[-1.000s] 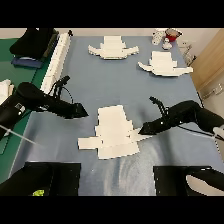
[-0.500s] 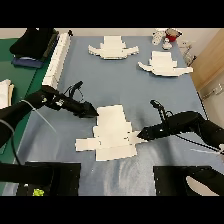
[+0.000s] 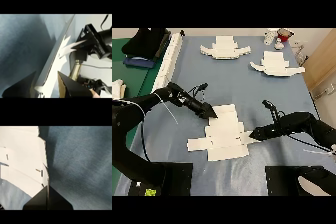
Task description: Fold the box.
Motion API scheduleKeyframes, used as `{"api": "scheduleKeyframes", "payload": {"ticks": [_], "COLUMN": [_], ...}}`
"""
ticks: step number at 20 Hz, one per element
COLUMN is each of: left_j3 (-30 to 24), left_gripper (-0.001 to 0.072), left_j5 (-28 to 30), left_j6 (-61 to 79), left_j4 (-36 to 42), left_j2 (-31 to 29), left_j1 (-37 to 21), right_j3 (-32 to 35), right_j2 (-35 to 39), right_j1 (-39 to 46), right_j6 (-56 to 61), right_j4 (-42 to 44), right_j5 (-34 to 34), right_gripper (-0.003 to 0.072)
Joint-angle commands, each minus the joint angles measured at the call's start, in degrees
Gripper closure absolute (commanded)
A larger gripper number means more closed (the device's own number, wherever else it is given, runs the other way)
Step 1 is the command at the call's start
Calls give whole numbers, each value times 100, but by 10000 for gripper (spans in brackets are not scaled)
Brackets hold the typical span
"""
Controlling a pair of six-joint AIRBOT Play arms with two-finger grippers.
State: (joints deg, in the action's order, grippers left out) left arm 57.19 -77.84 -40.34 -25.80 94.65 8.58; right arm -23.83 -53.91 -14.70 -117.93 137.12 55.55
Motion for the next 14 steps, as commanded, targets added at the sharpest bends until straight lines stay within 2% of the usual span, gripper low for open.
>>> {"api": "scheduleKeyframes", "payload": {"ticks": [1,3,4,5,12,14], "left_j3": [101,101,101,101,101,105], "left_gripper": [308,325,540,634,637,697], "left_j5": [-511,-573,-577,-601,-595,-597], "left_j6": [240,243,306,452,501,739], "left_j4": [-48,-199,-271,-289,-166,83], "left_j2": [81,81,81,81,81,81], "left_j1": [96,146,177,190,271,319], "right_j3": [4,4,4,4,-11,-92], "right_j2": [4,4,4,4,7,7], "right_j1": [-7,-7,-7,-7,-2,0], "right_j6": [2,2,2,2,0,2], "right_j4": [-17,-17,-17,-17,-70,-278], "right_j5": [-4,-4,-2,-4,-55,-98], "right_gripper": [683,683,682,682,682,680]}}
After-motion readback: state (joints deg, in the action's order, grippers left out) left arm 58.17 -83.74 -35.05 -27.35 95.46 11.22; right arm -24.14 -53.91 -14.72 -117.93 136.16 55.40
